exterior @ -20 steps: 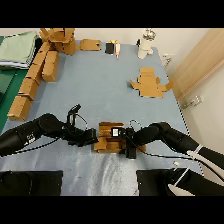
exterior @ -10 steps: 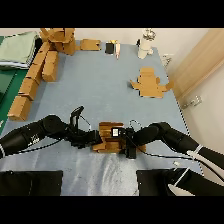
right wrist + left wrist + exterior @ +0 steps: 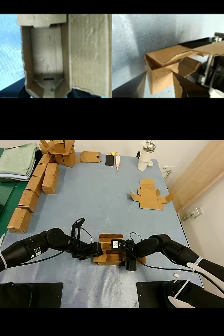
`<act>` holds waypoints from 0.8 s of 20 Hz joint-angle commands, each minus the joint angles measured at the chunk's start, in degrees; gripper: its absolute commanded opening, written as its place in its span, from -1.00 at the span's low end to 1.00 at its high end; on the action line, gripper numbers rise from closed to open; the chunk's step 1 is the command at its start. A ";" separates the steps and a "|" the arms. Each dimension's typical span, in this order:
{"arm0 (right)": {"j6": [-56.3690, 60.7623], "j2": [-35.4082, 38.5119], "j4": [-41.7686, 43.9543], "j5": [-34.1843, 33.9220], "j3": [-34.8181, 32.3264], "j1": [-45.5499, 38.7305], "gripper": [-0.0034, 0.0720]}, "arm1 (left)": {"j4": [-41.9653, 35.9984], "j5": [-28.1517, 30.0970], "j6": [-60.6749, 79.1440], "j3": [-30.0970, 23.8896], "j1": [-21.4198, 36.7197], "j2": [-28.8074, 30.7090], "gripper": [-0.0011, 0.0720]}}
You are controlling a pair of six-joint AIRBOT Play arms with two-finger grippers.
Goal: Fold the box.
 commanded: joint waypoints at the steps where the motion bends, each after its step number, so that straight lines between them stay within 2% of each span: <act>1: 0.02 0.04 0.00 0.00 -0.04 0.07 0.48 | 16.31 -1.38 -17.33 3.30 -3.93 -0.24 0.45; 4: 0.02 0.04 0.02 0.00 -0.04 0.07 0.48 | 25.77 -3.37 -27.54 7.61 -8.22 -2.19 0.45; 8: 0.02 0.04 0.02 0.00 -0.04 0.07 0.48 | 33.38 -10.47 -33.90 14.56 -12.41 -9.16 0.45; 12: 0.02 0.04 0.02 0.00 -0.04 0.07 0.48 | 38.25 -12.72 -39.85 18.93 -14.75 -12.17 0.45; 16: 0.02 0.04 0.02 0.00 -0.04 0.07 0.48 | 41.35 -17.59 -42.07 23.39 -17.31 -16.00 0.45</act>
